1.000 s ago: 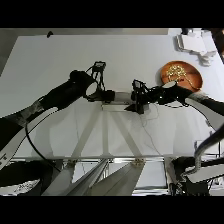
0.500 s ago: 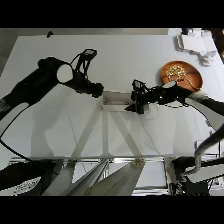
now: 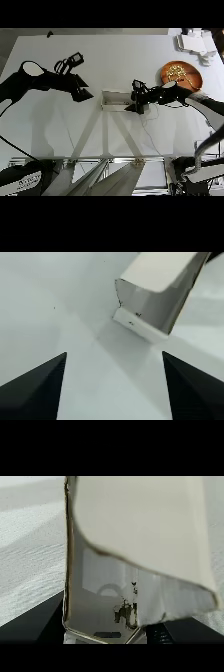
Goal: Fold the box and place the chain.
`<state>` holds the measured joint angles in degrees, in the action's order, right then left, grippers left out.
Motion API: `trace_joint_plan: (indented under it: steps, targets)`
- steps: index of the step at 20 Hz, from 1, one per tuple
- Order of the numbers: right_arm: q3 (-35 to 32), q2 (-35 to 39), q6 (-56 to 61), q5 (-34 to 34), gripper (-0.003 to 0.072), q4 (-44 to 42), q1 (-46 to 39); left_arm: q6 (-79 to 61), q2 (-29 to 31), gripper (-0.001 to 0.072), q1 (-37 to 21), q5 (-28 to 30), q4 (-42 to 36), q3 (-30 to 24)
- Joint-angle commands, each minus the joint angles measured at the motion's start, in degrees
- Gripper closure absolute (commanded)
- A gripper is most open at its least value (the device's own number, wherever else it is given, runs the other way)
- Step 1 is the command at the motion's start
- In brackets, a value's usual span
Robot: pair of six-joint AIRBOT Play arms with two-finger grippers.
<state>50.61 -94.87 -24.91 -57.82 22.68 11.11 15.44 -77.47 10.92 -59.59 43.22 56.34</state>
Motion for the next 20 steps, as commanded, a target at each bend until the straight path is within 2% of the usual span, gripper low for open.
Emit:
trace_joint_plan:
  steps: [1, 4, 6, 9, 14, 17, 20]
  targets:
    - [0.0, 0.0, 0.0, 0.0, 0.0289, 0.0, 0.0, -30.5, -4.3, 0.0010, -2.0, 0.8, -9.5, -4.9]
    - [0.0, 0.0, 0.0, 0.0, 0.0289, 0.0, 0.0, -41.2, -11.3, 0.0008, -1.4, -0.2, -19.0, -4.9]
    - [0.0, 0.0, 0.0, 0.0, 0.0289, 0.0, 0.0, -42.5, -13.9, 0.0009, -0.9, -0.2, -21.5, -4.6]
    - [0.0, 0.0, 0.0, 0.0, 0.0289, 0.0, 0.0, -42.5, -15.5, 0.0008, -0.8, -1.7, -20.1, -4.2]
    - [0.0, 0.0, 0.0, 0.0, 0.0289, 0.0, 0.0, -38.2, -17.4, 0.0009, -0.4, -4.5, -17.2, 1.2]
    - [0.0, 0.0, 0.0, 0.0, 0.0289, 0.0, 0.0, -36.8, -19.3, 0.0009, 1.1, -8.2, -13.4, 4.6]
    - [0.0, 0.0, 0.0, 0.0, 0.0289, 0.0, 0.0, -36.9, -20.7, 0.0009, 2.6, -9.2, -12.9, 5.3]
